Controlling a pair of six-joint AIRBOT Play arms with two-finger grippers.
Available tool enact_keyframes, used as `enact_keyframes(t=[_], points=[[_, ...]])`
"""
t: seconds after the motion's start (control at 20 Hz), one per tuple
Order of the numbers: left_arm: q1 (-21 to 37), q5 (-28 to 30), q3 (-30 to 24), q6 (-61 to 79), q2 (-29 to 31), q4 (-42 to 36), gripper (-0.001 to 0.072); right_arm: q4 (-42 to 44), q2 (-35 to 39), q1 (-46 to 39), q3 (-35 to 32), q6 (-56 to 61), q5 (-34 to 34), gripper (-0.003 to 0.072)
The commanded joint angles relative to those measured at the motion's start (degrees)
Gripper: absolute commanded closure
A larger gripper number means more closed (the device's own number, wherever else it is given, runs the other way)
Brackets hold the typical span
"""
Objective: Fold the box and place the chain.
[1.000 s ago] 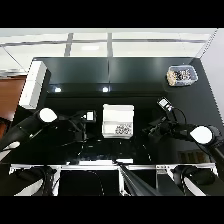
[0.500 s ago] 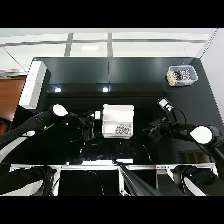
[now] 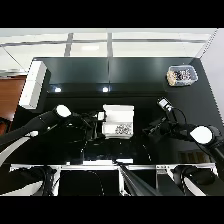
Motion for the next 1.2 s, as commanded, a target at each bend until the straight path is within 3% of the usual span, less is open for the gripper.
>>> enact_keyframes(t=[0.0,0.05,0.15,0.2,0.35,0.5,0.7,0.95,1.05,1.15], points=[[-1.4,1.0,0.0,0.2,0.0,0.4,0.0237,0.0,0.0,0.0,0.0,0.0,-0.3,0.0193],[-1.4,1.1,0.0,0.2,0.0,0.4,0.0313,0.0,0.0,0.0,0.0,0.0,-0.6,0.0193],[-1.4,2.0,0.0,0.1,0.0,0.4,0.0320,0.5,0.0,0.0,0.1,0.1,-2.0,0.0156],[-1.4,2.3,0.0,0.1,0.0,0.4,0.0320,1.4,0.0,0.0,0.6,2.3,-2.6,-0.0032],[-1.4,2.3,0.0,-0.1,0.0,0.3,0.0320,0.0,0.0,-1.4,8.0,13.0,-1.0,-0.0031],[-1.4,3.0,0.0,-1.3,0.0,-0.3,0.0318,1.1,-0.8,-4.7,14.8,19.9,-6.2,-0.0024],[-1.4,4.2,0.0,-2.9,0.0,-1.5,0.0318,13.8,-9.2,-3.8,16.2,19.4,-13.1,-0.0023],[-1.4,4.1,0.0,-2.9,0.0,-1.4,0.0318,15.5,-25.0,-0.6,19.7,16.9,-15.5,-0.0024],[-1.4,4.1,0.0,-2.9,0.0,-1.4,0.0318,15.5,-28.0,0.7,20.7,14.4,-15.3,-0.0023],[-1.4,4.1,0.0,-2.9,0.0,-1.4,0.0318,15.5,-28.6,1.9,21.4,10.1,-10.6,-0.0024]])
